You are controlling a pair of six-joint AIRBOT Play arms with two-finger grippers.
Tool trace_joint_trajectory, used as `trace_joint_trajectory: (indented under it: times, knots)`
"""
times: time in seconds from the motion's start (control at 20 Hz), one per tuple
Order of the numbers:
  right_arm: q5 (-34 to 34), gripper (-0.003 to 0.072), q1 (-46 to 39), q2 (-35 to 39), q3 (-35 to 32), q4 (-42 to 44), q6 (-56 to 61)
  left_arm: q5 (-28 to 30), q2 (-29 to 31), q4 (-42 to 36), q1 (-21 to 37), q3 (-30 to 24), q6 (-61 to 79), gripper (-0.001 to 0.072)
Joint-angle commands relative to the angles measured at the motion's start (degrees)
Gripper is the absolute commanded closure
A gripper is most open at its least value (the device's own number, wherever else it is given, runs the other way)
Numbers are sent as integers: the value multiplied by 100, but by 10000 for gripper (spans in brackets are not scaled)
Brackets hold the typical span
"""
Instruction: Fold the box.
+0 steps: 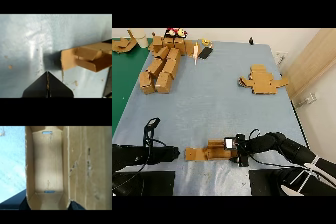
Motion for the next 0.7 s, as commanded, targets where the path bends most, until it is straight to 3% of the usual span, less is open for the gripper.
trace_joint_trajectory:
  times: [0.0, 0.35, 0.65]
  knots:
    - [0, 193, 4, 0, 7, 0, 0, 577, -63, -1060, 28, -424, 243, 698]
    - [0, 193, 4, 0, 7, -2, 0, 1228, -734, -1213, -400, -424, 260, 699]
    - [0, 193, 4, 0, 7, -2, 0, 2087, -1405, -1596, -1189, -424, 299, 698]
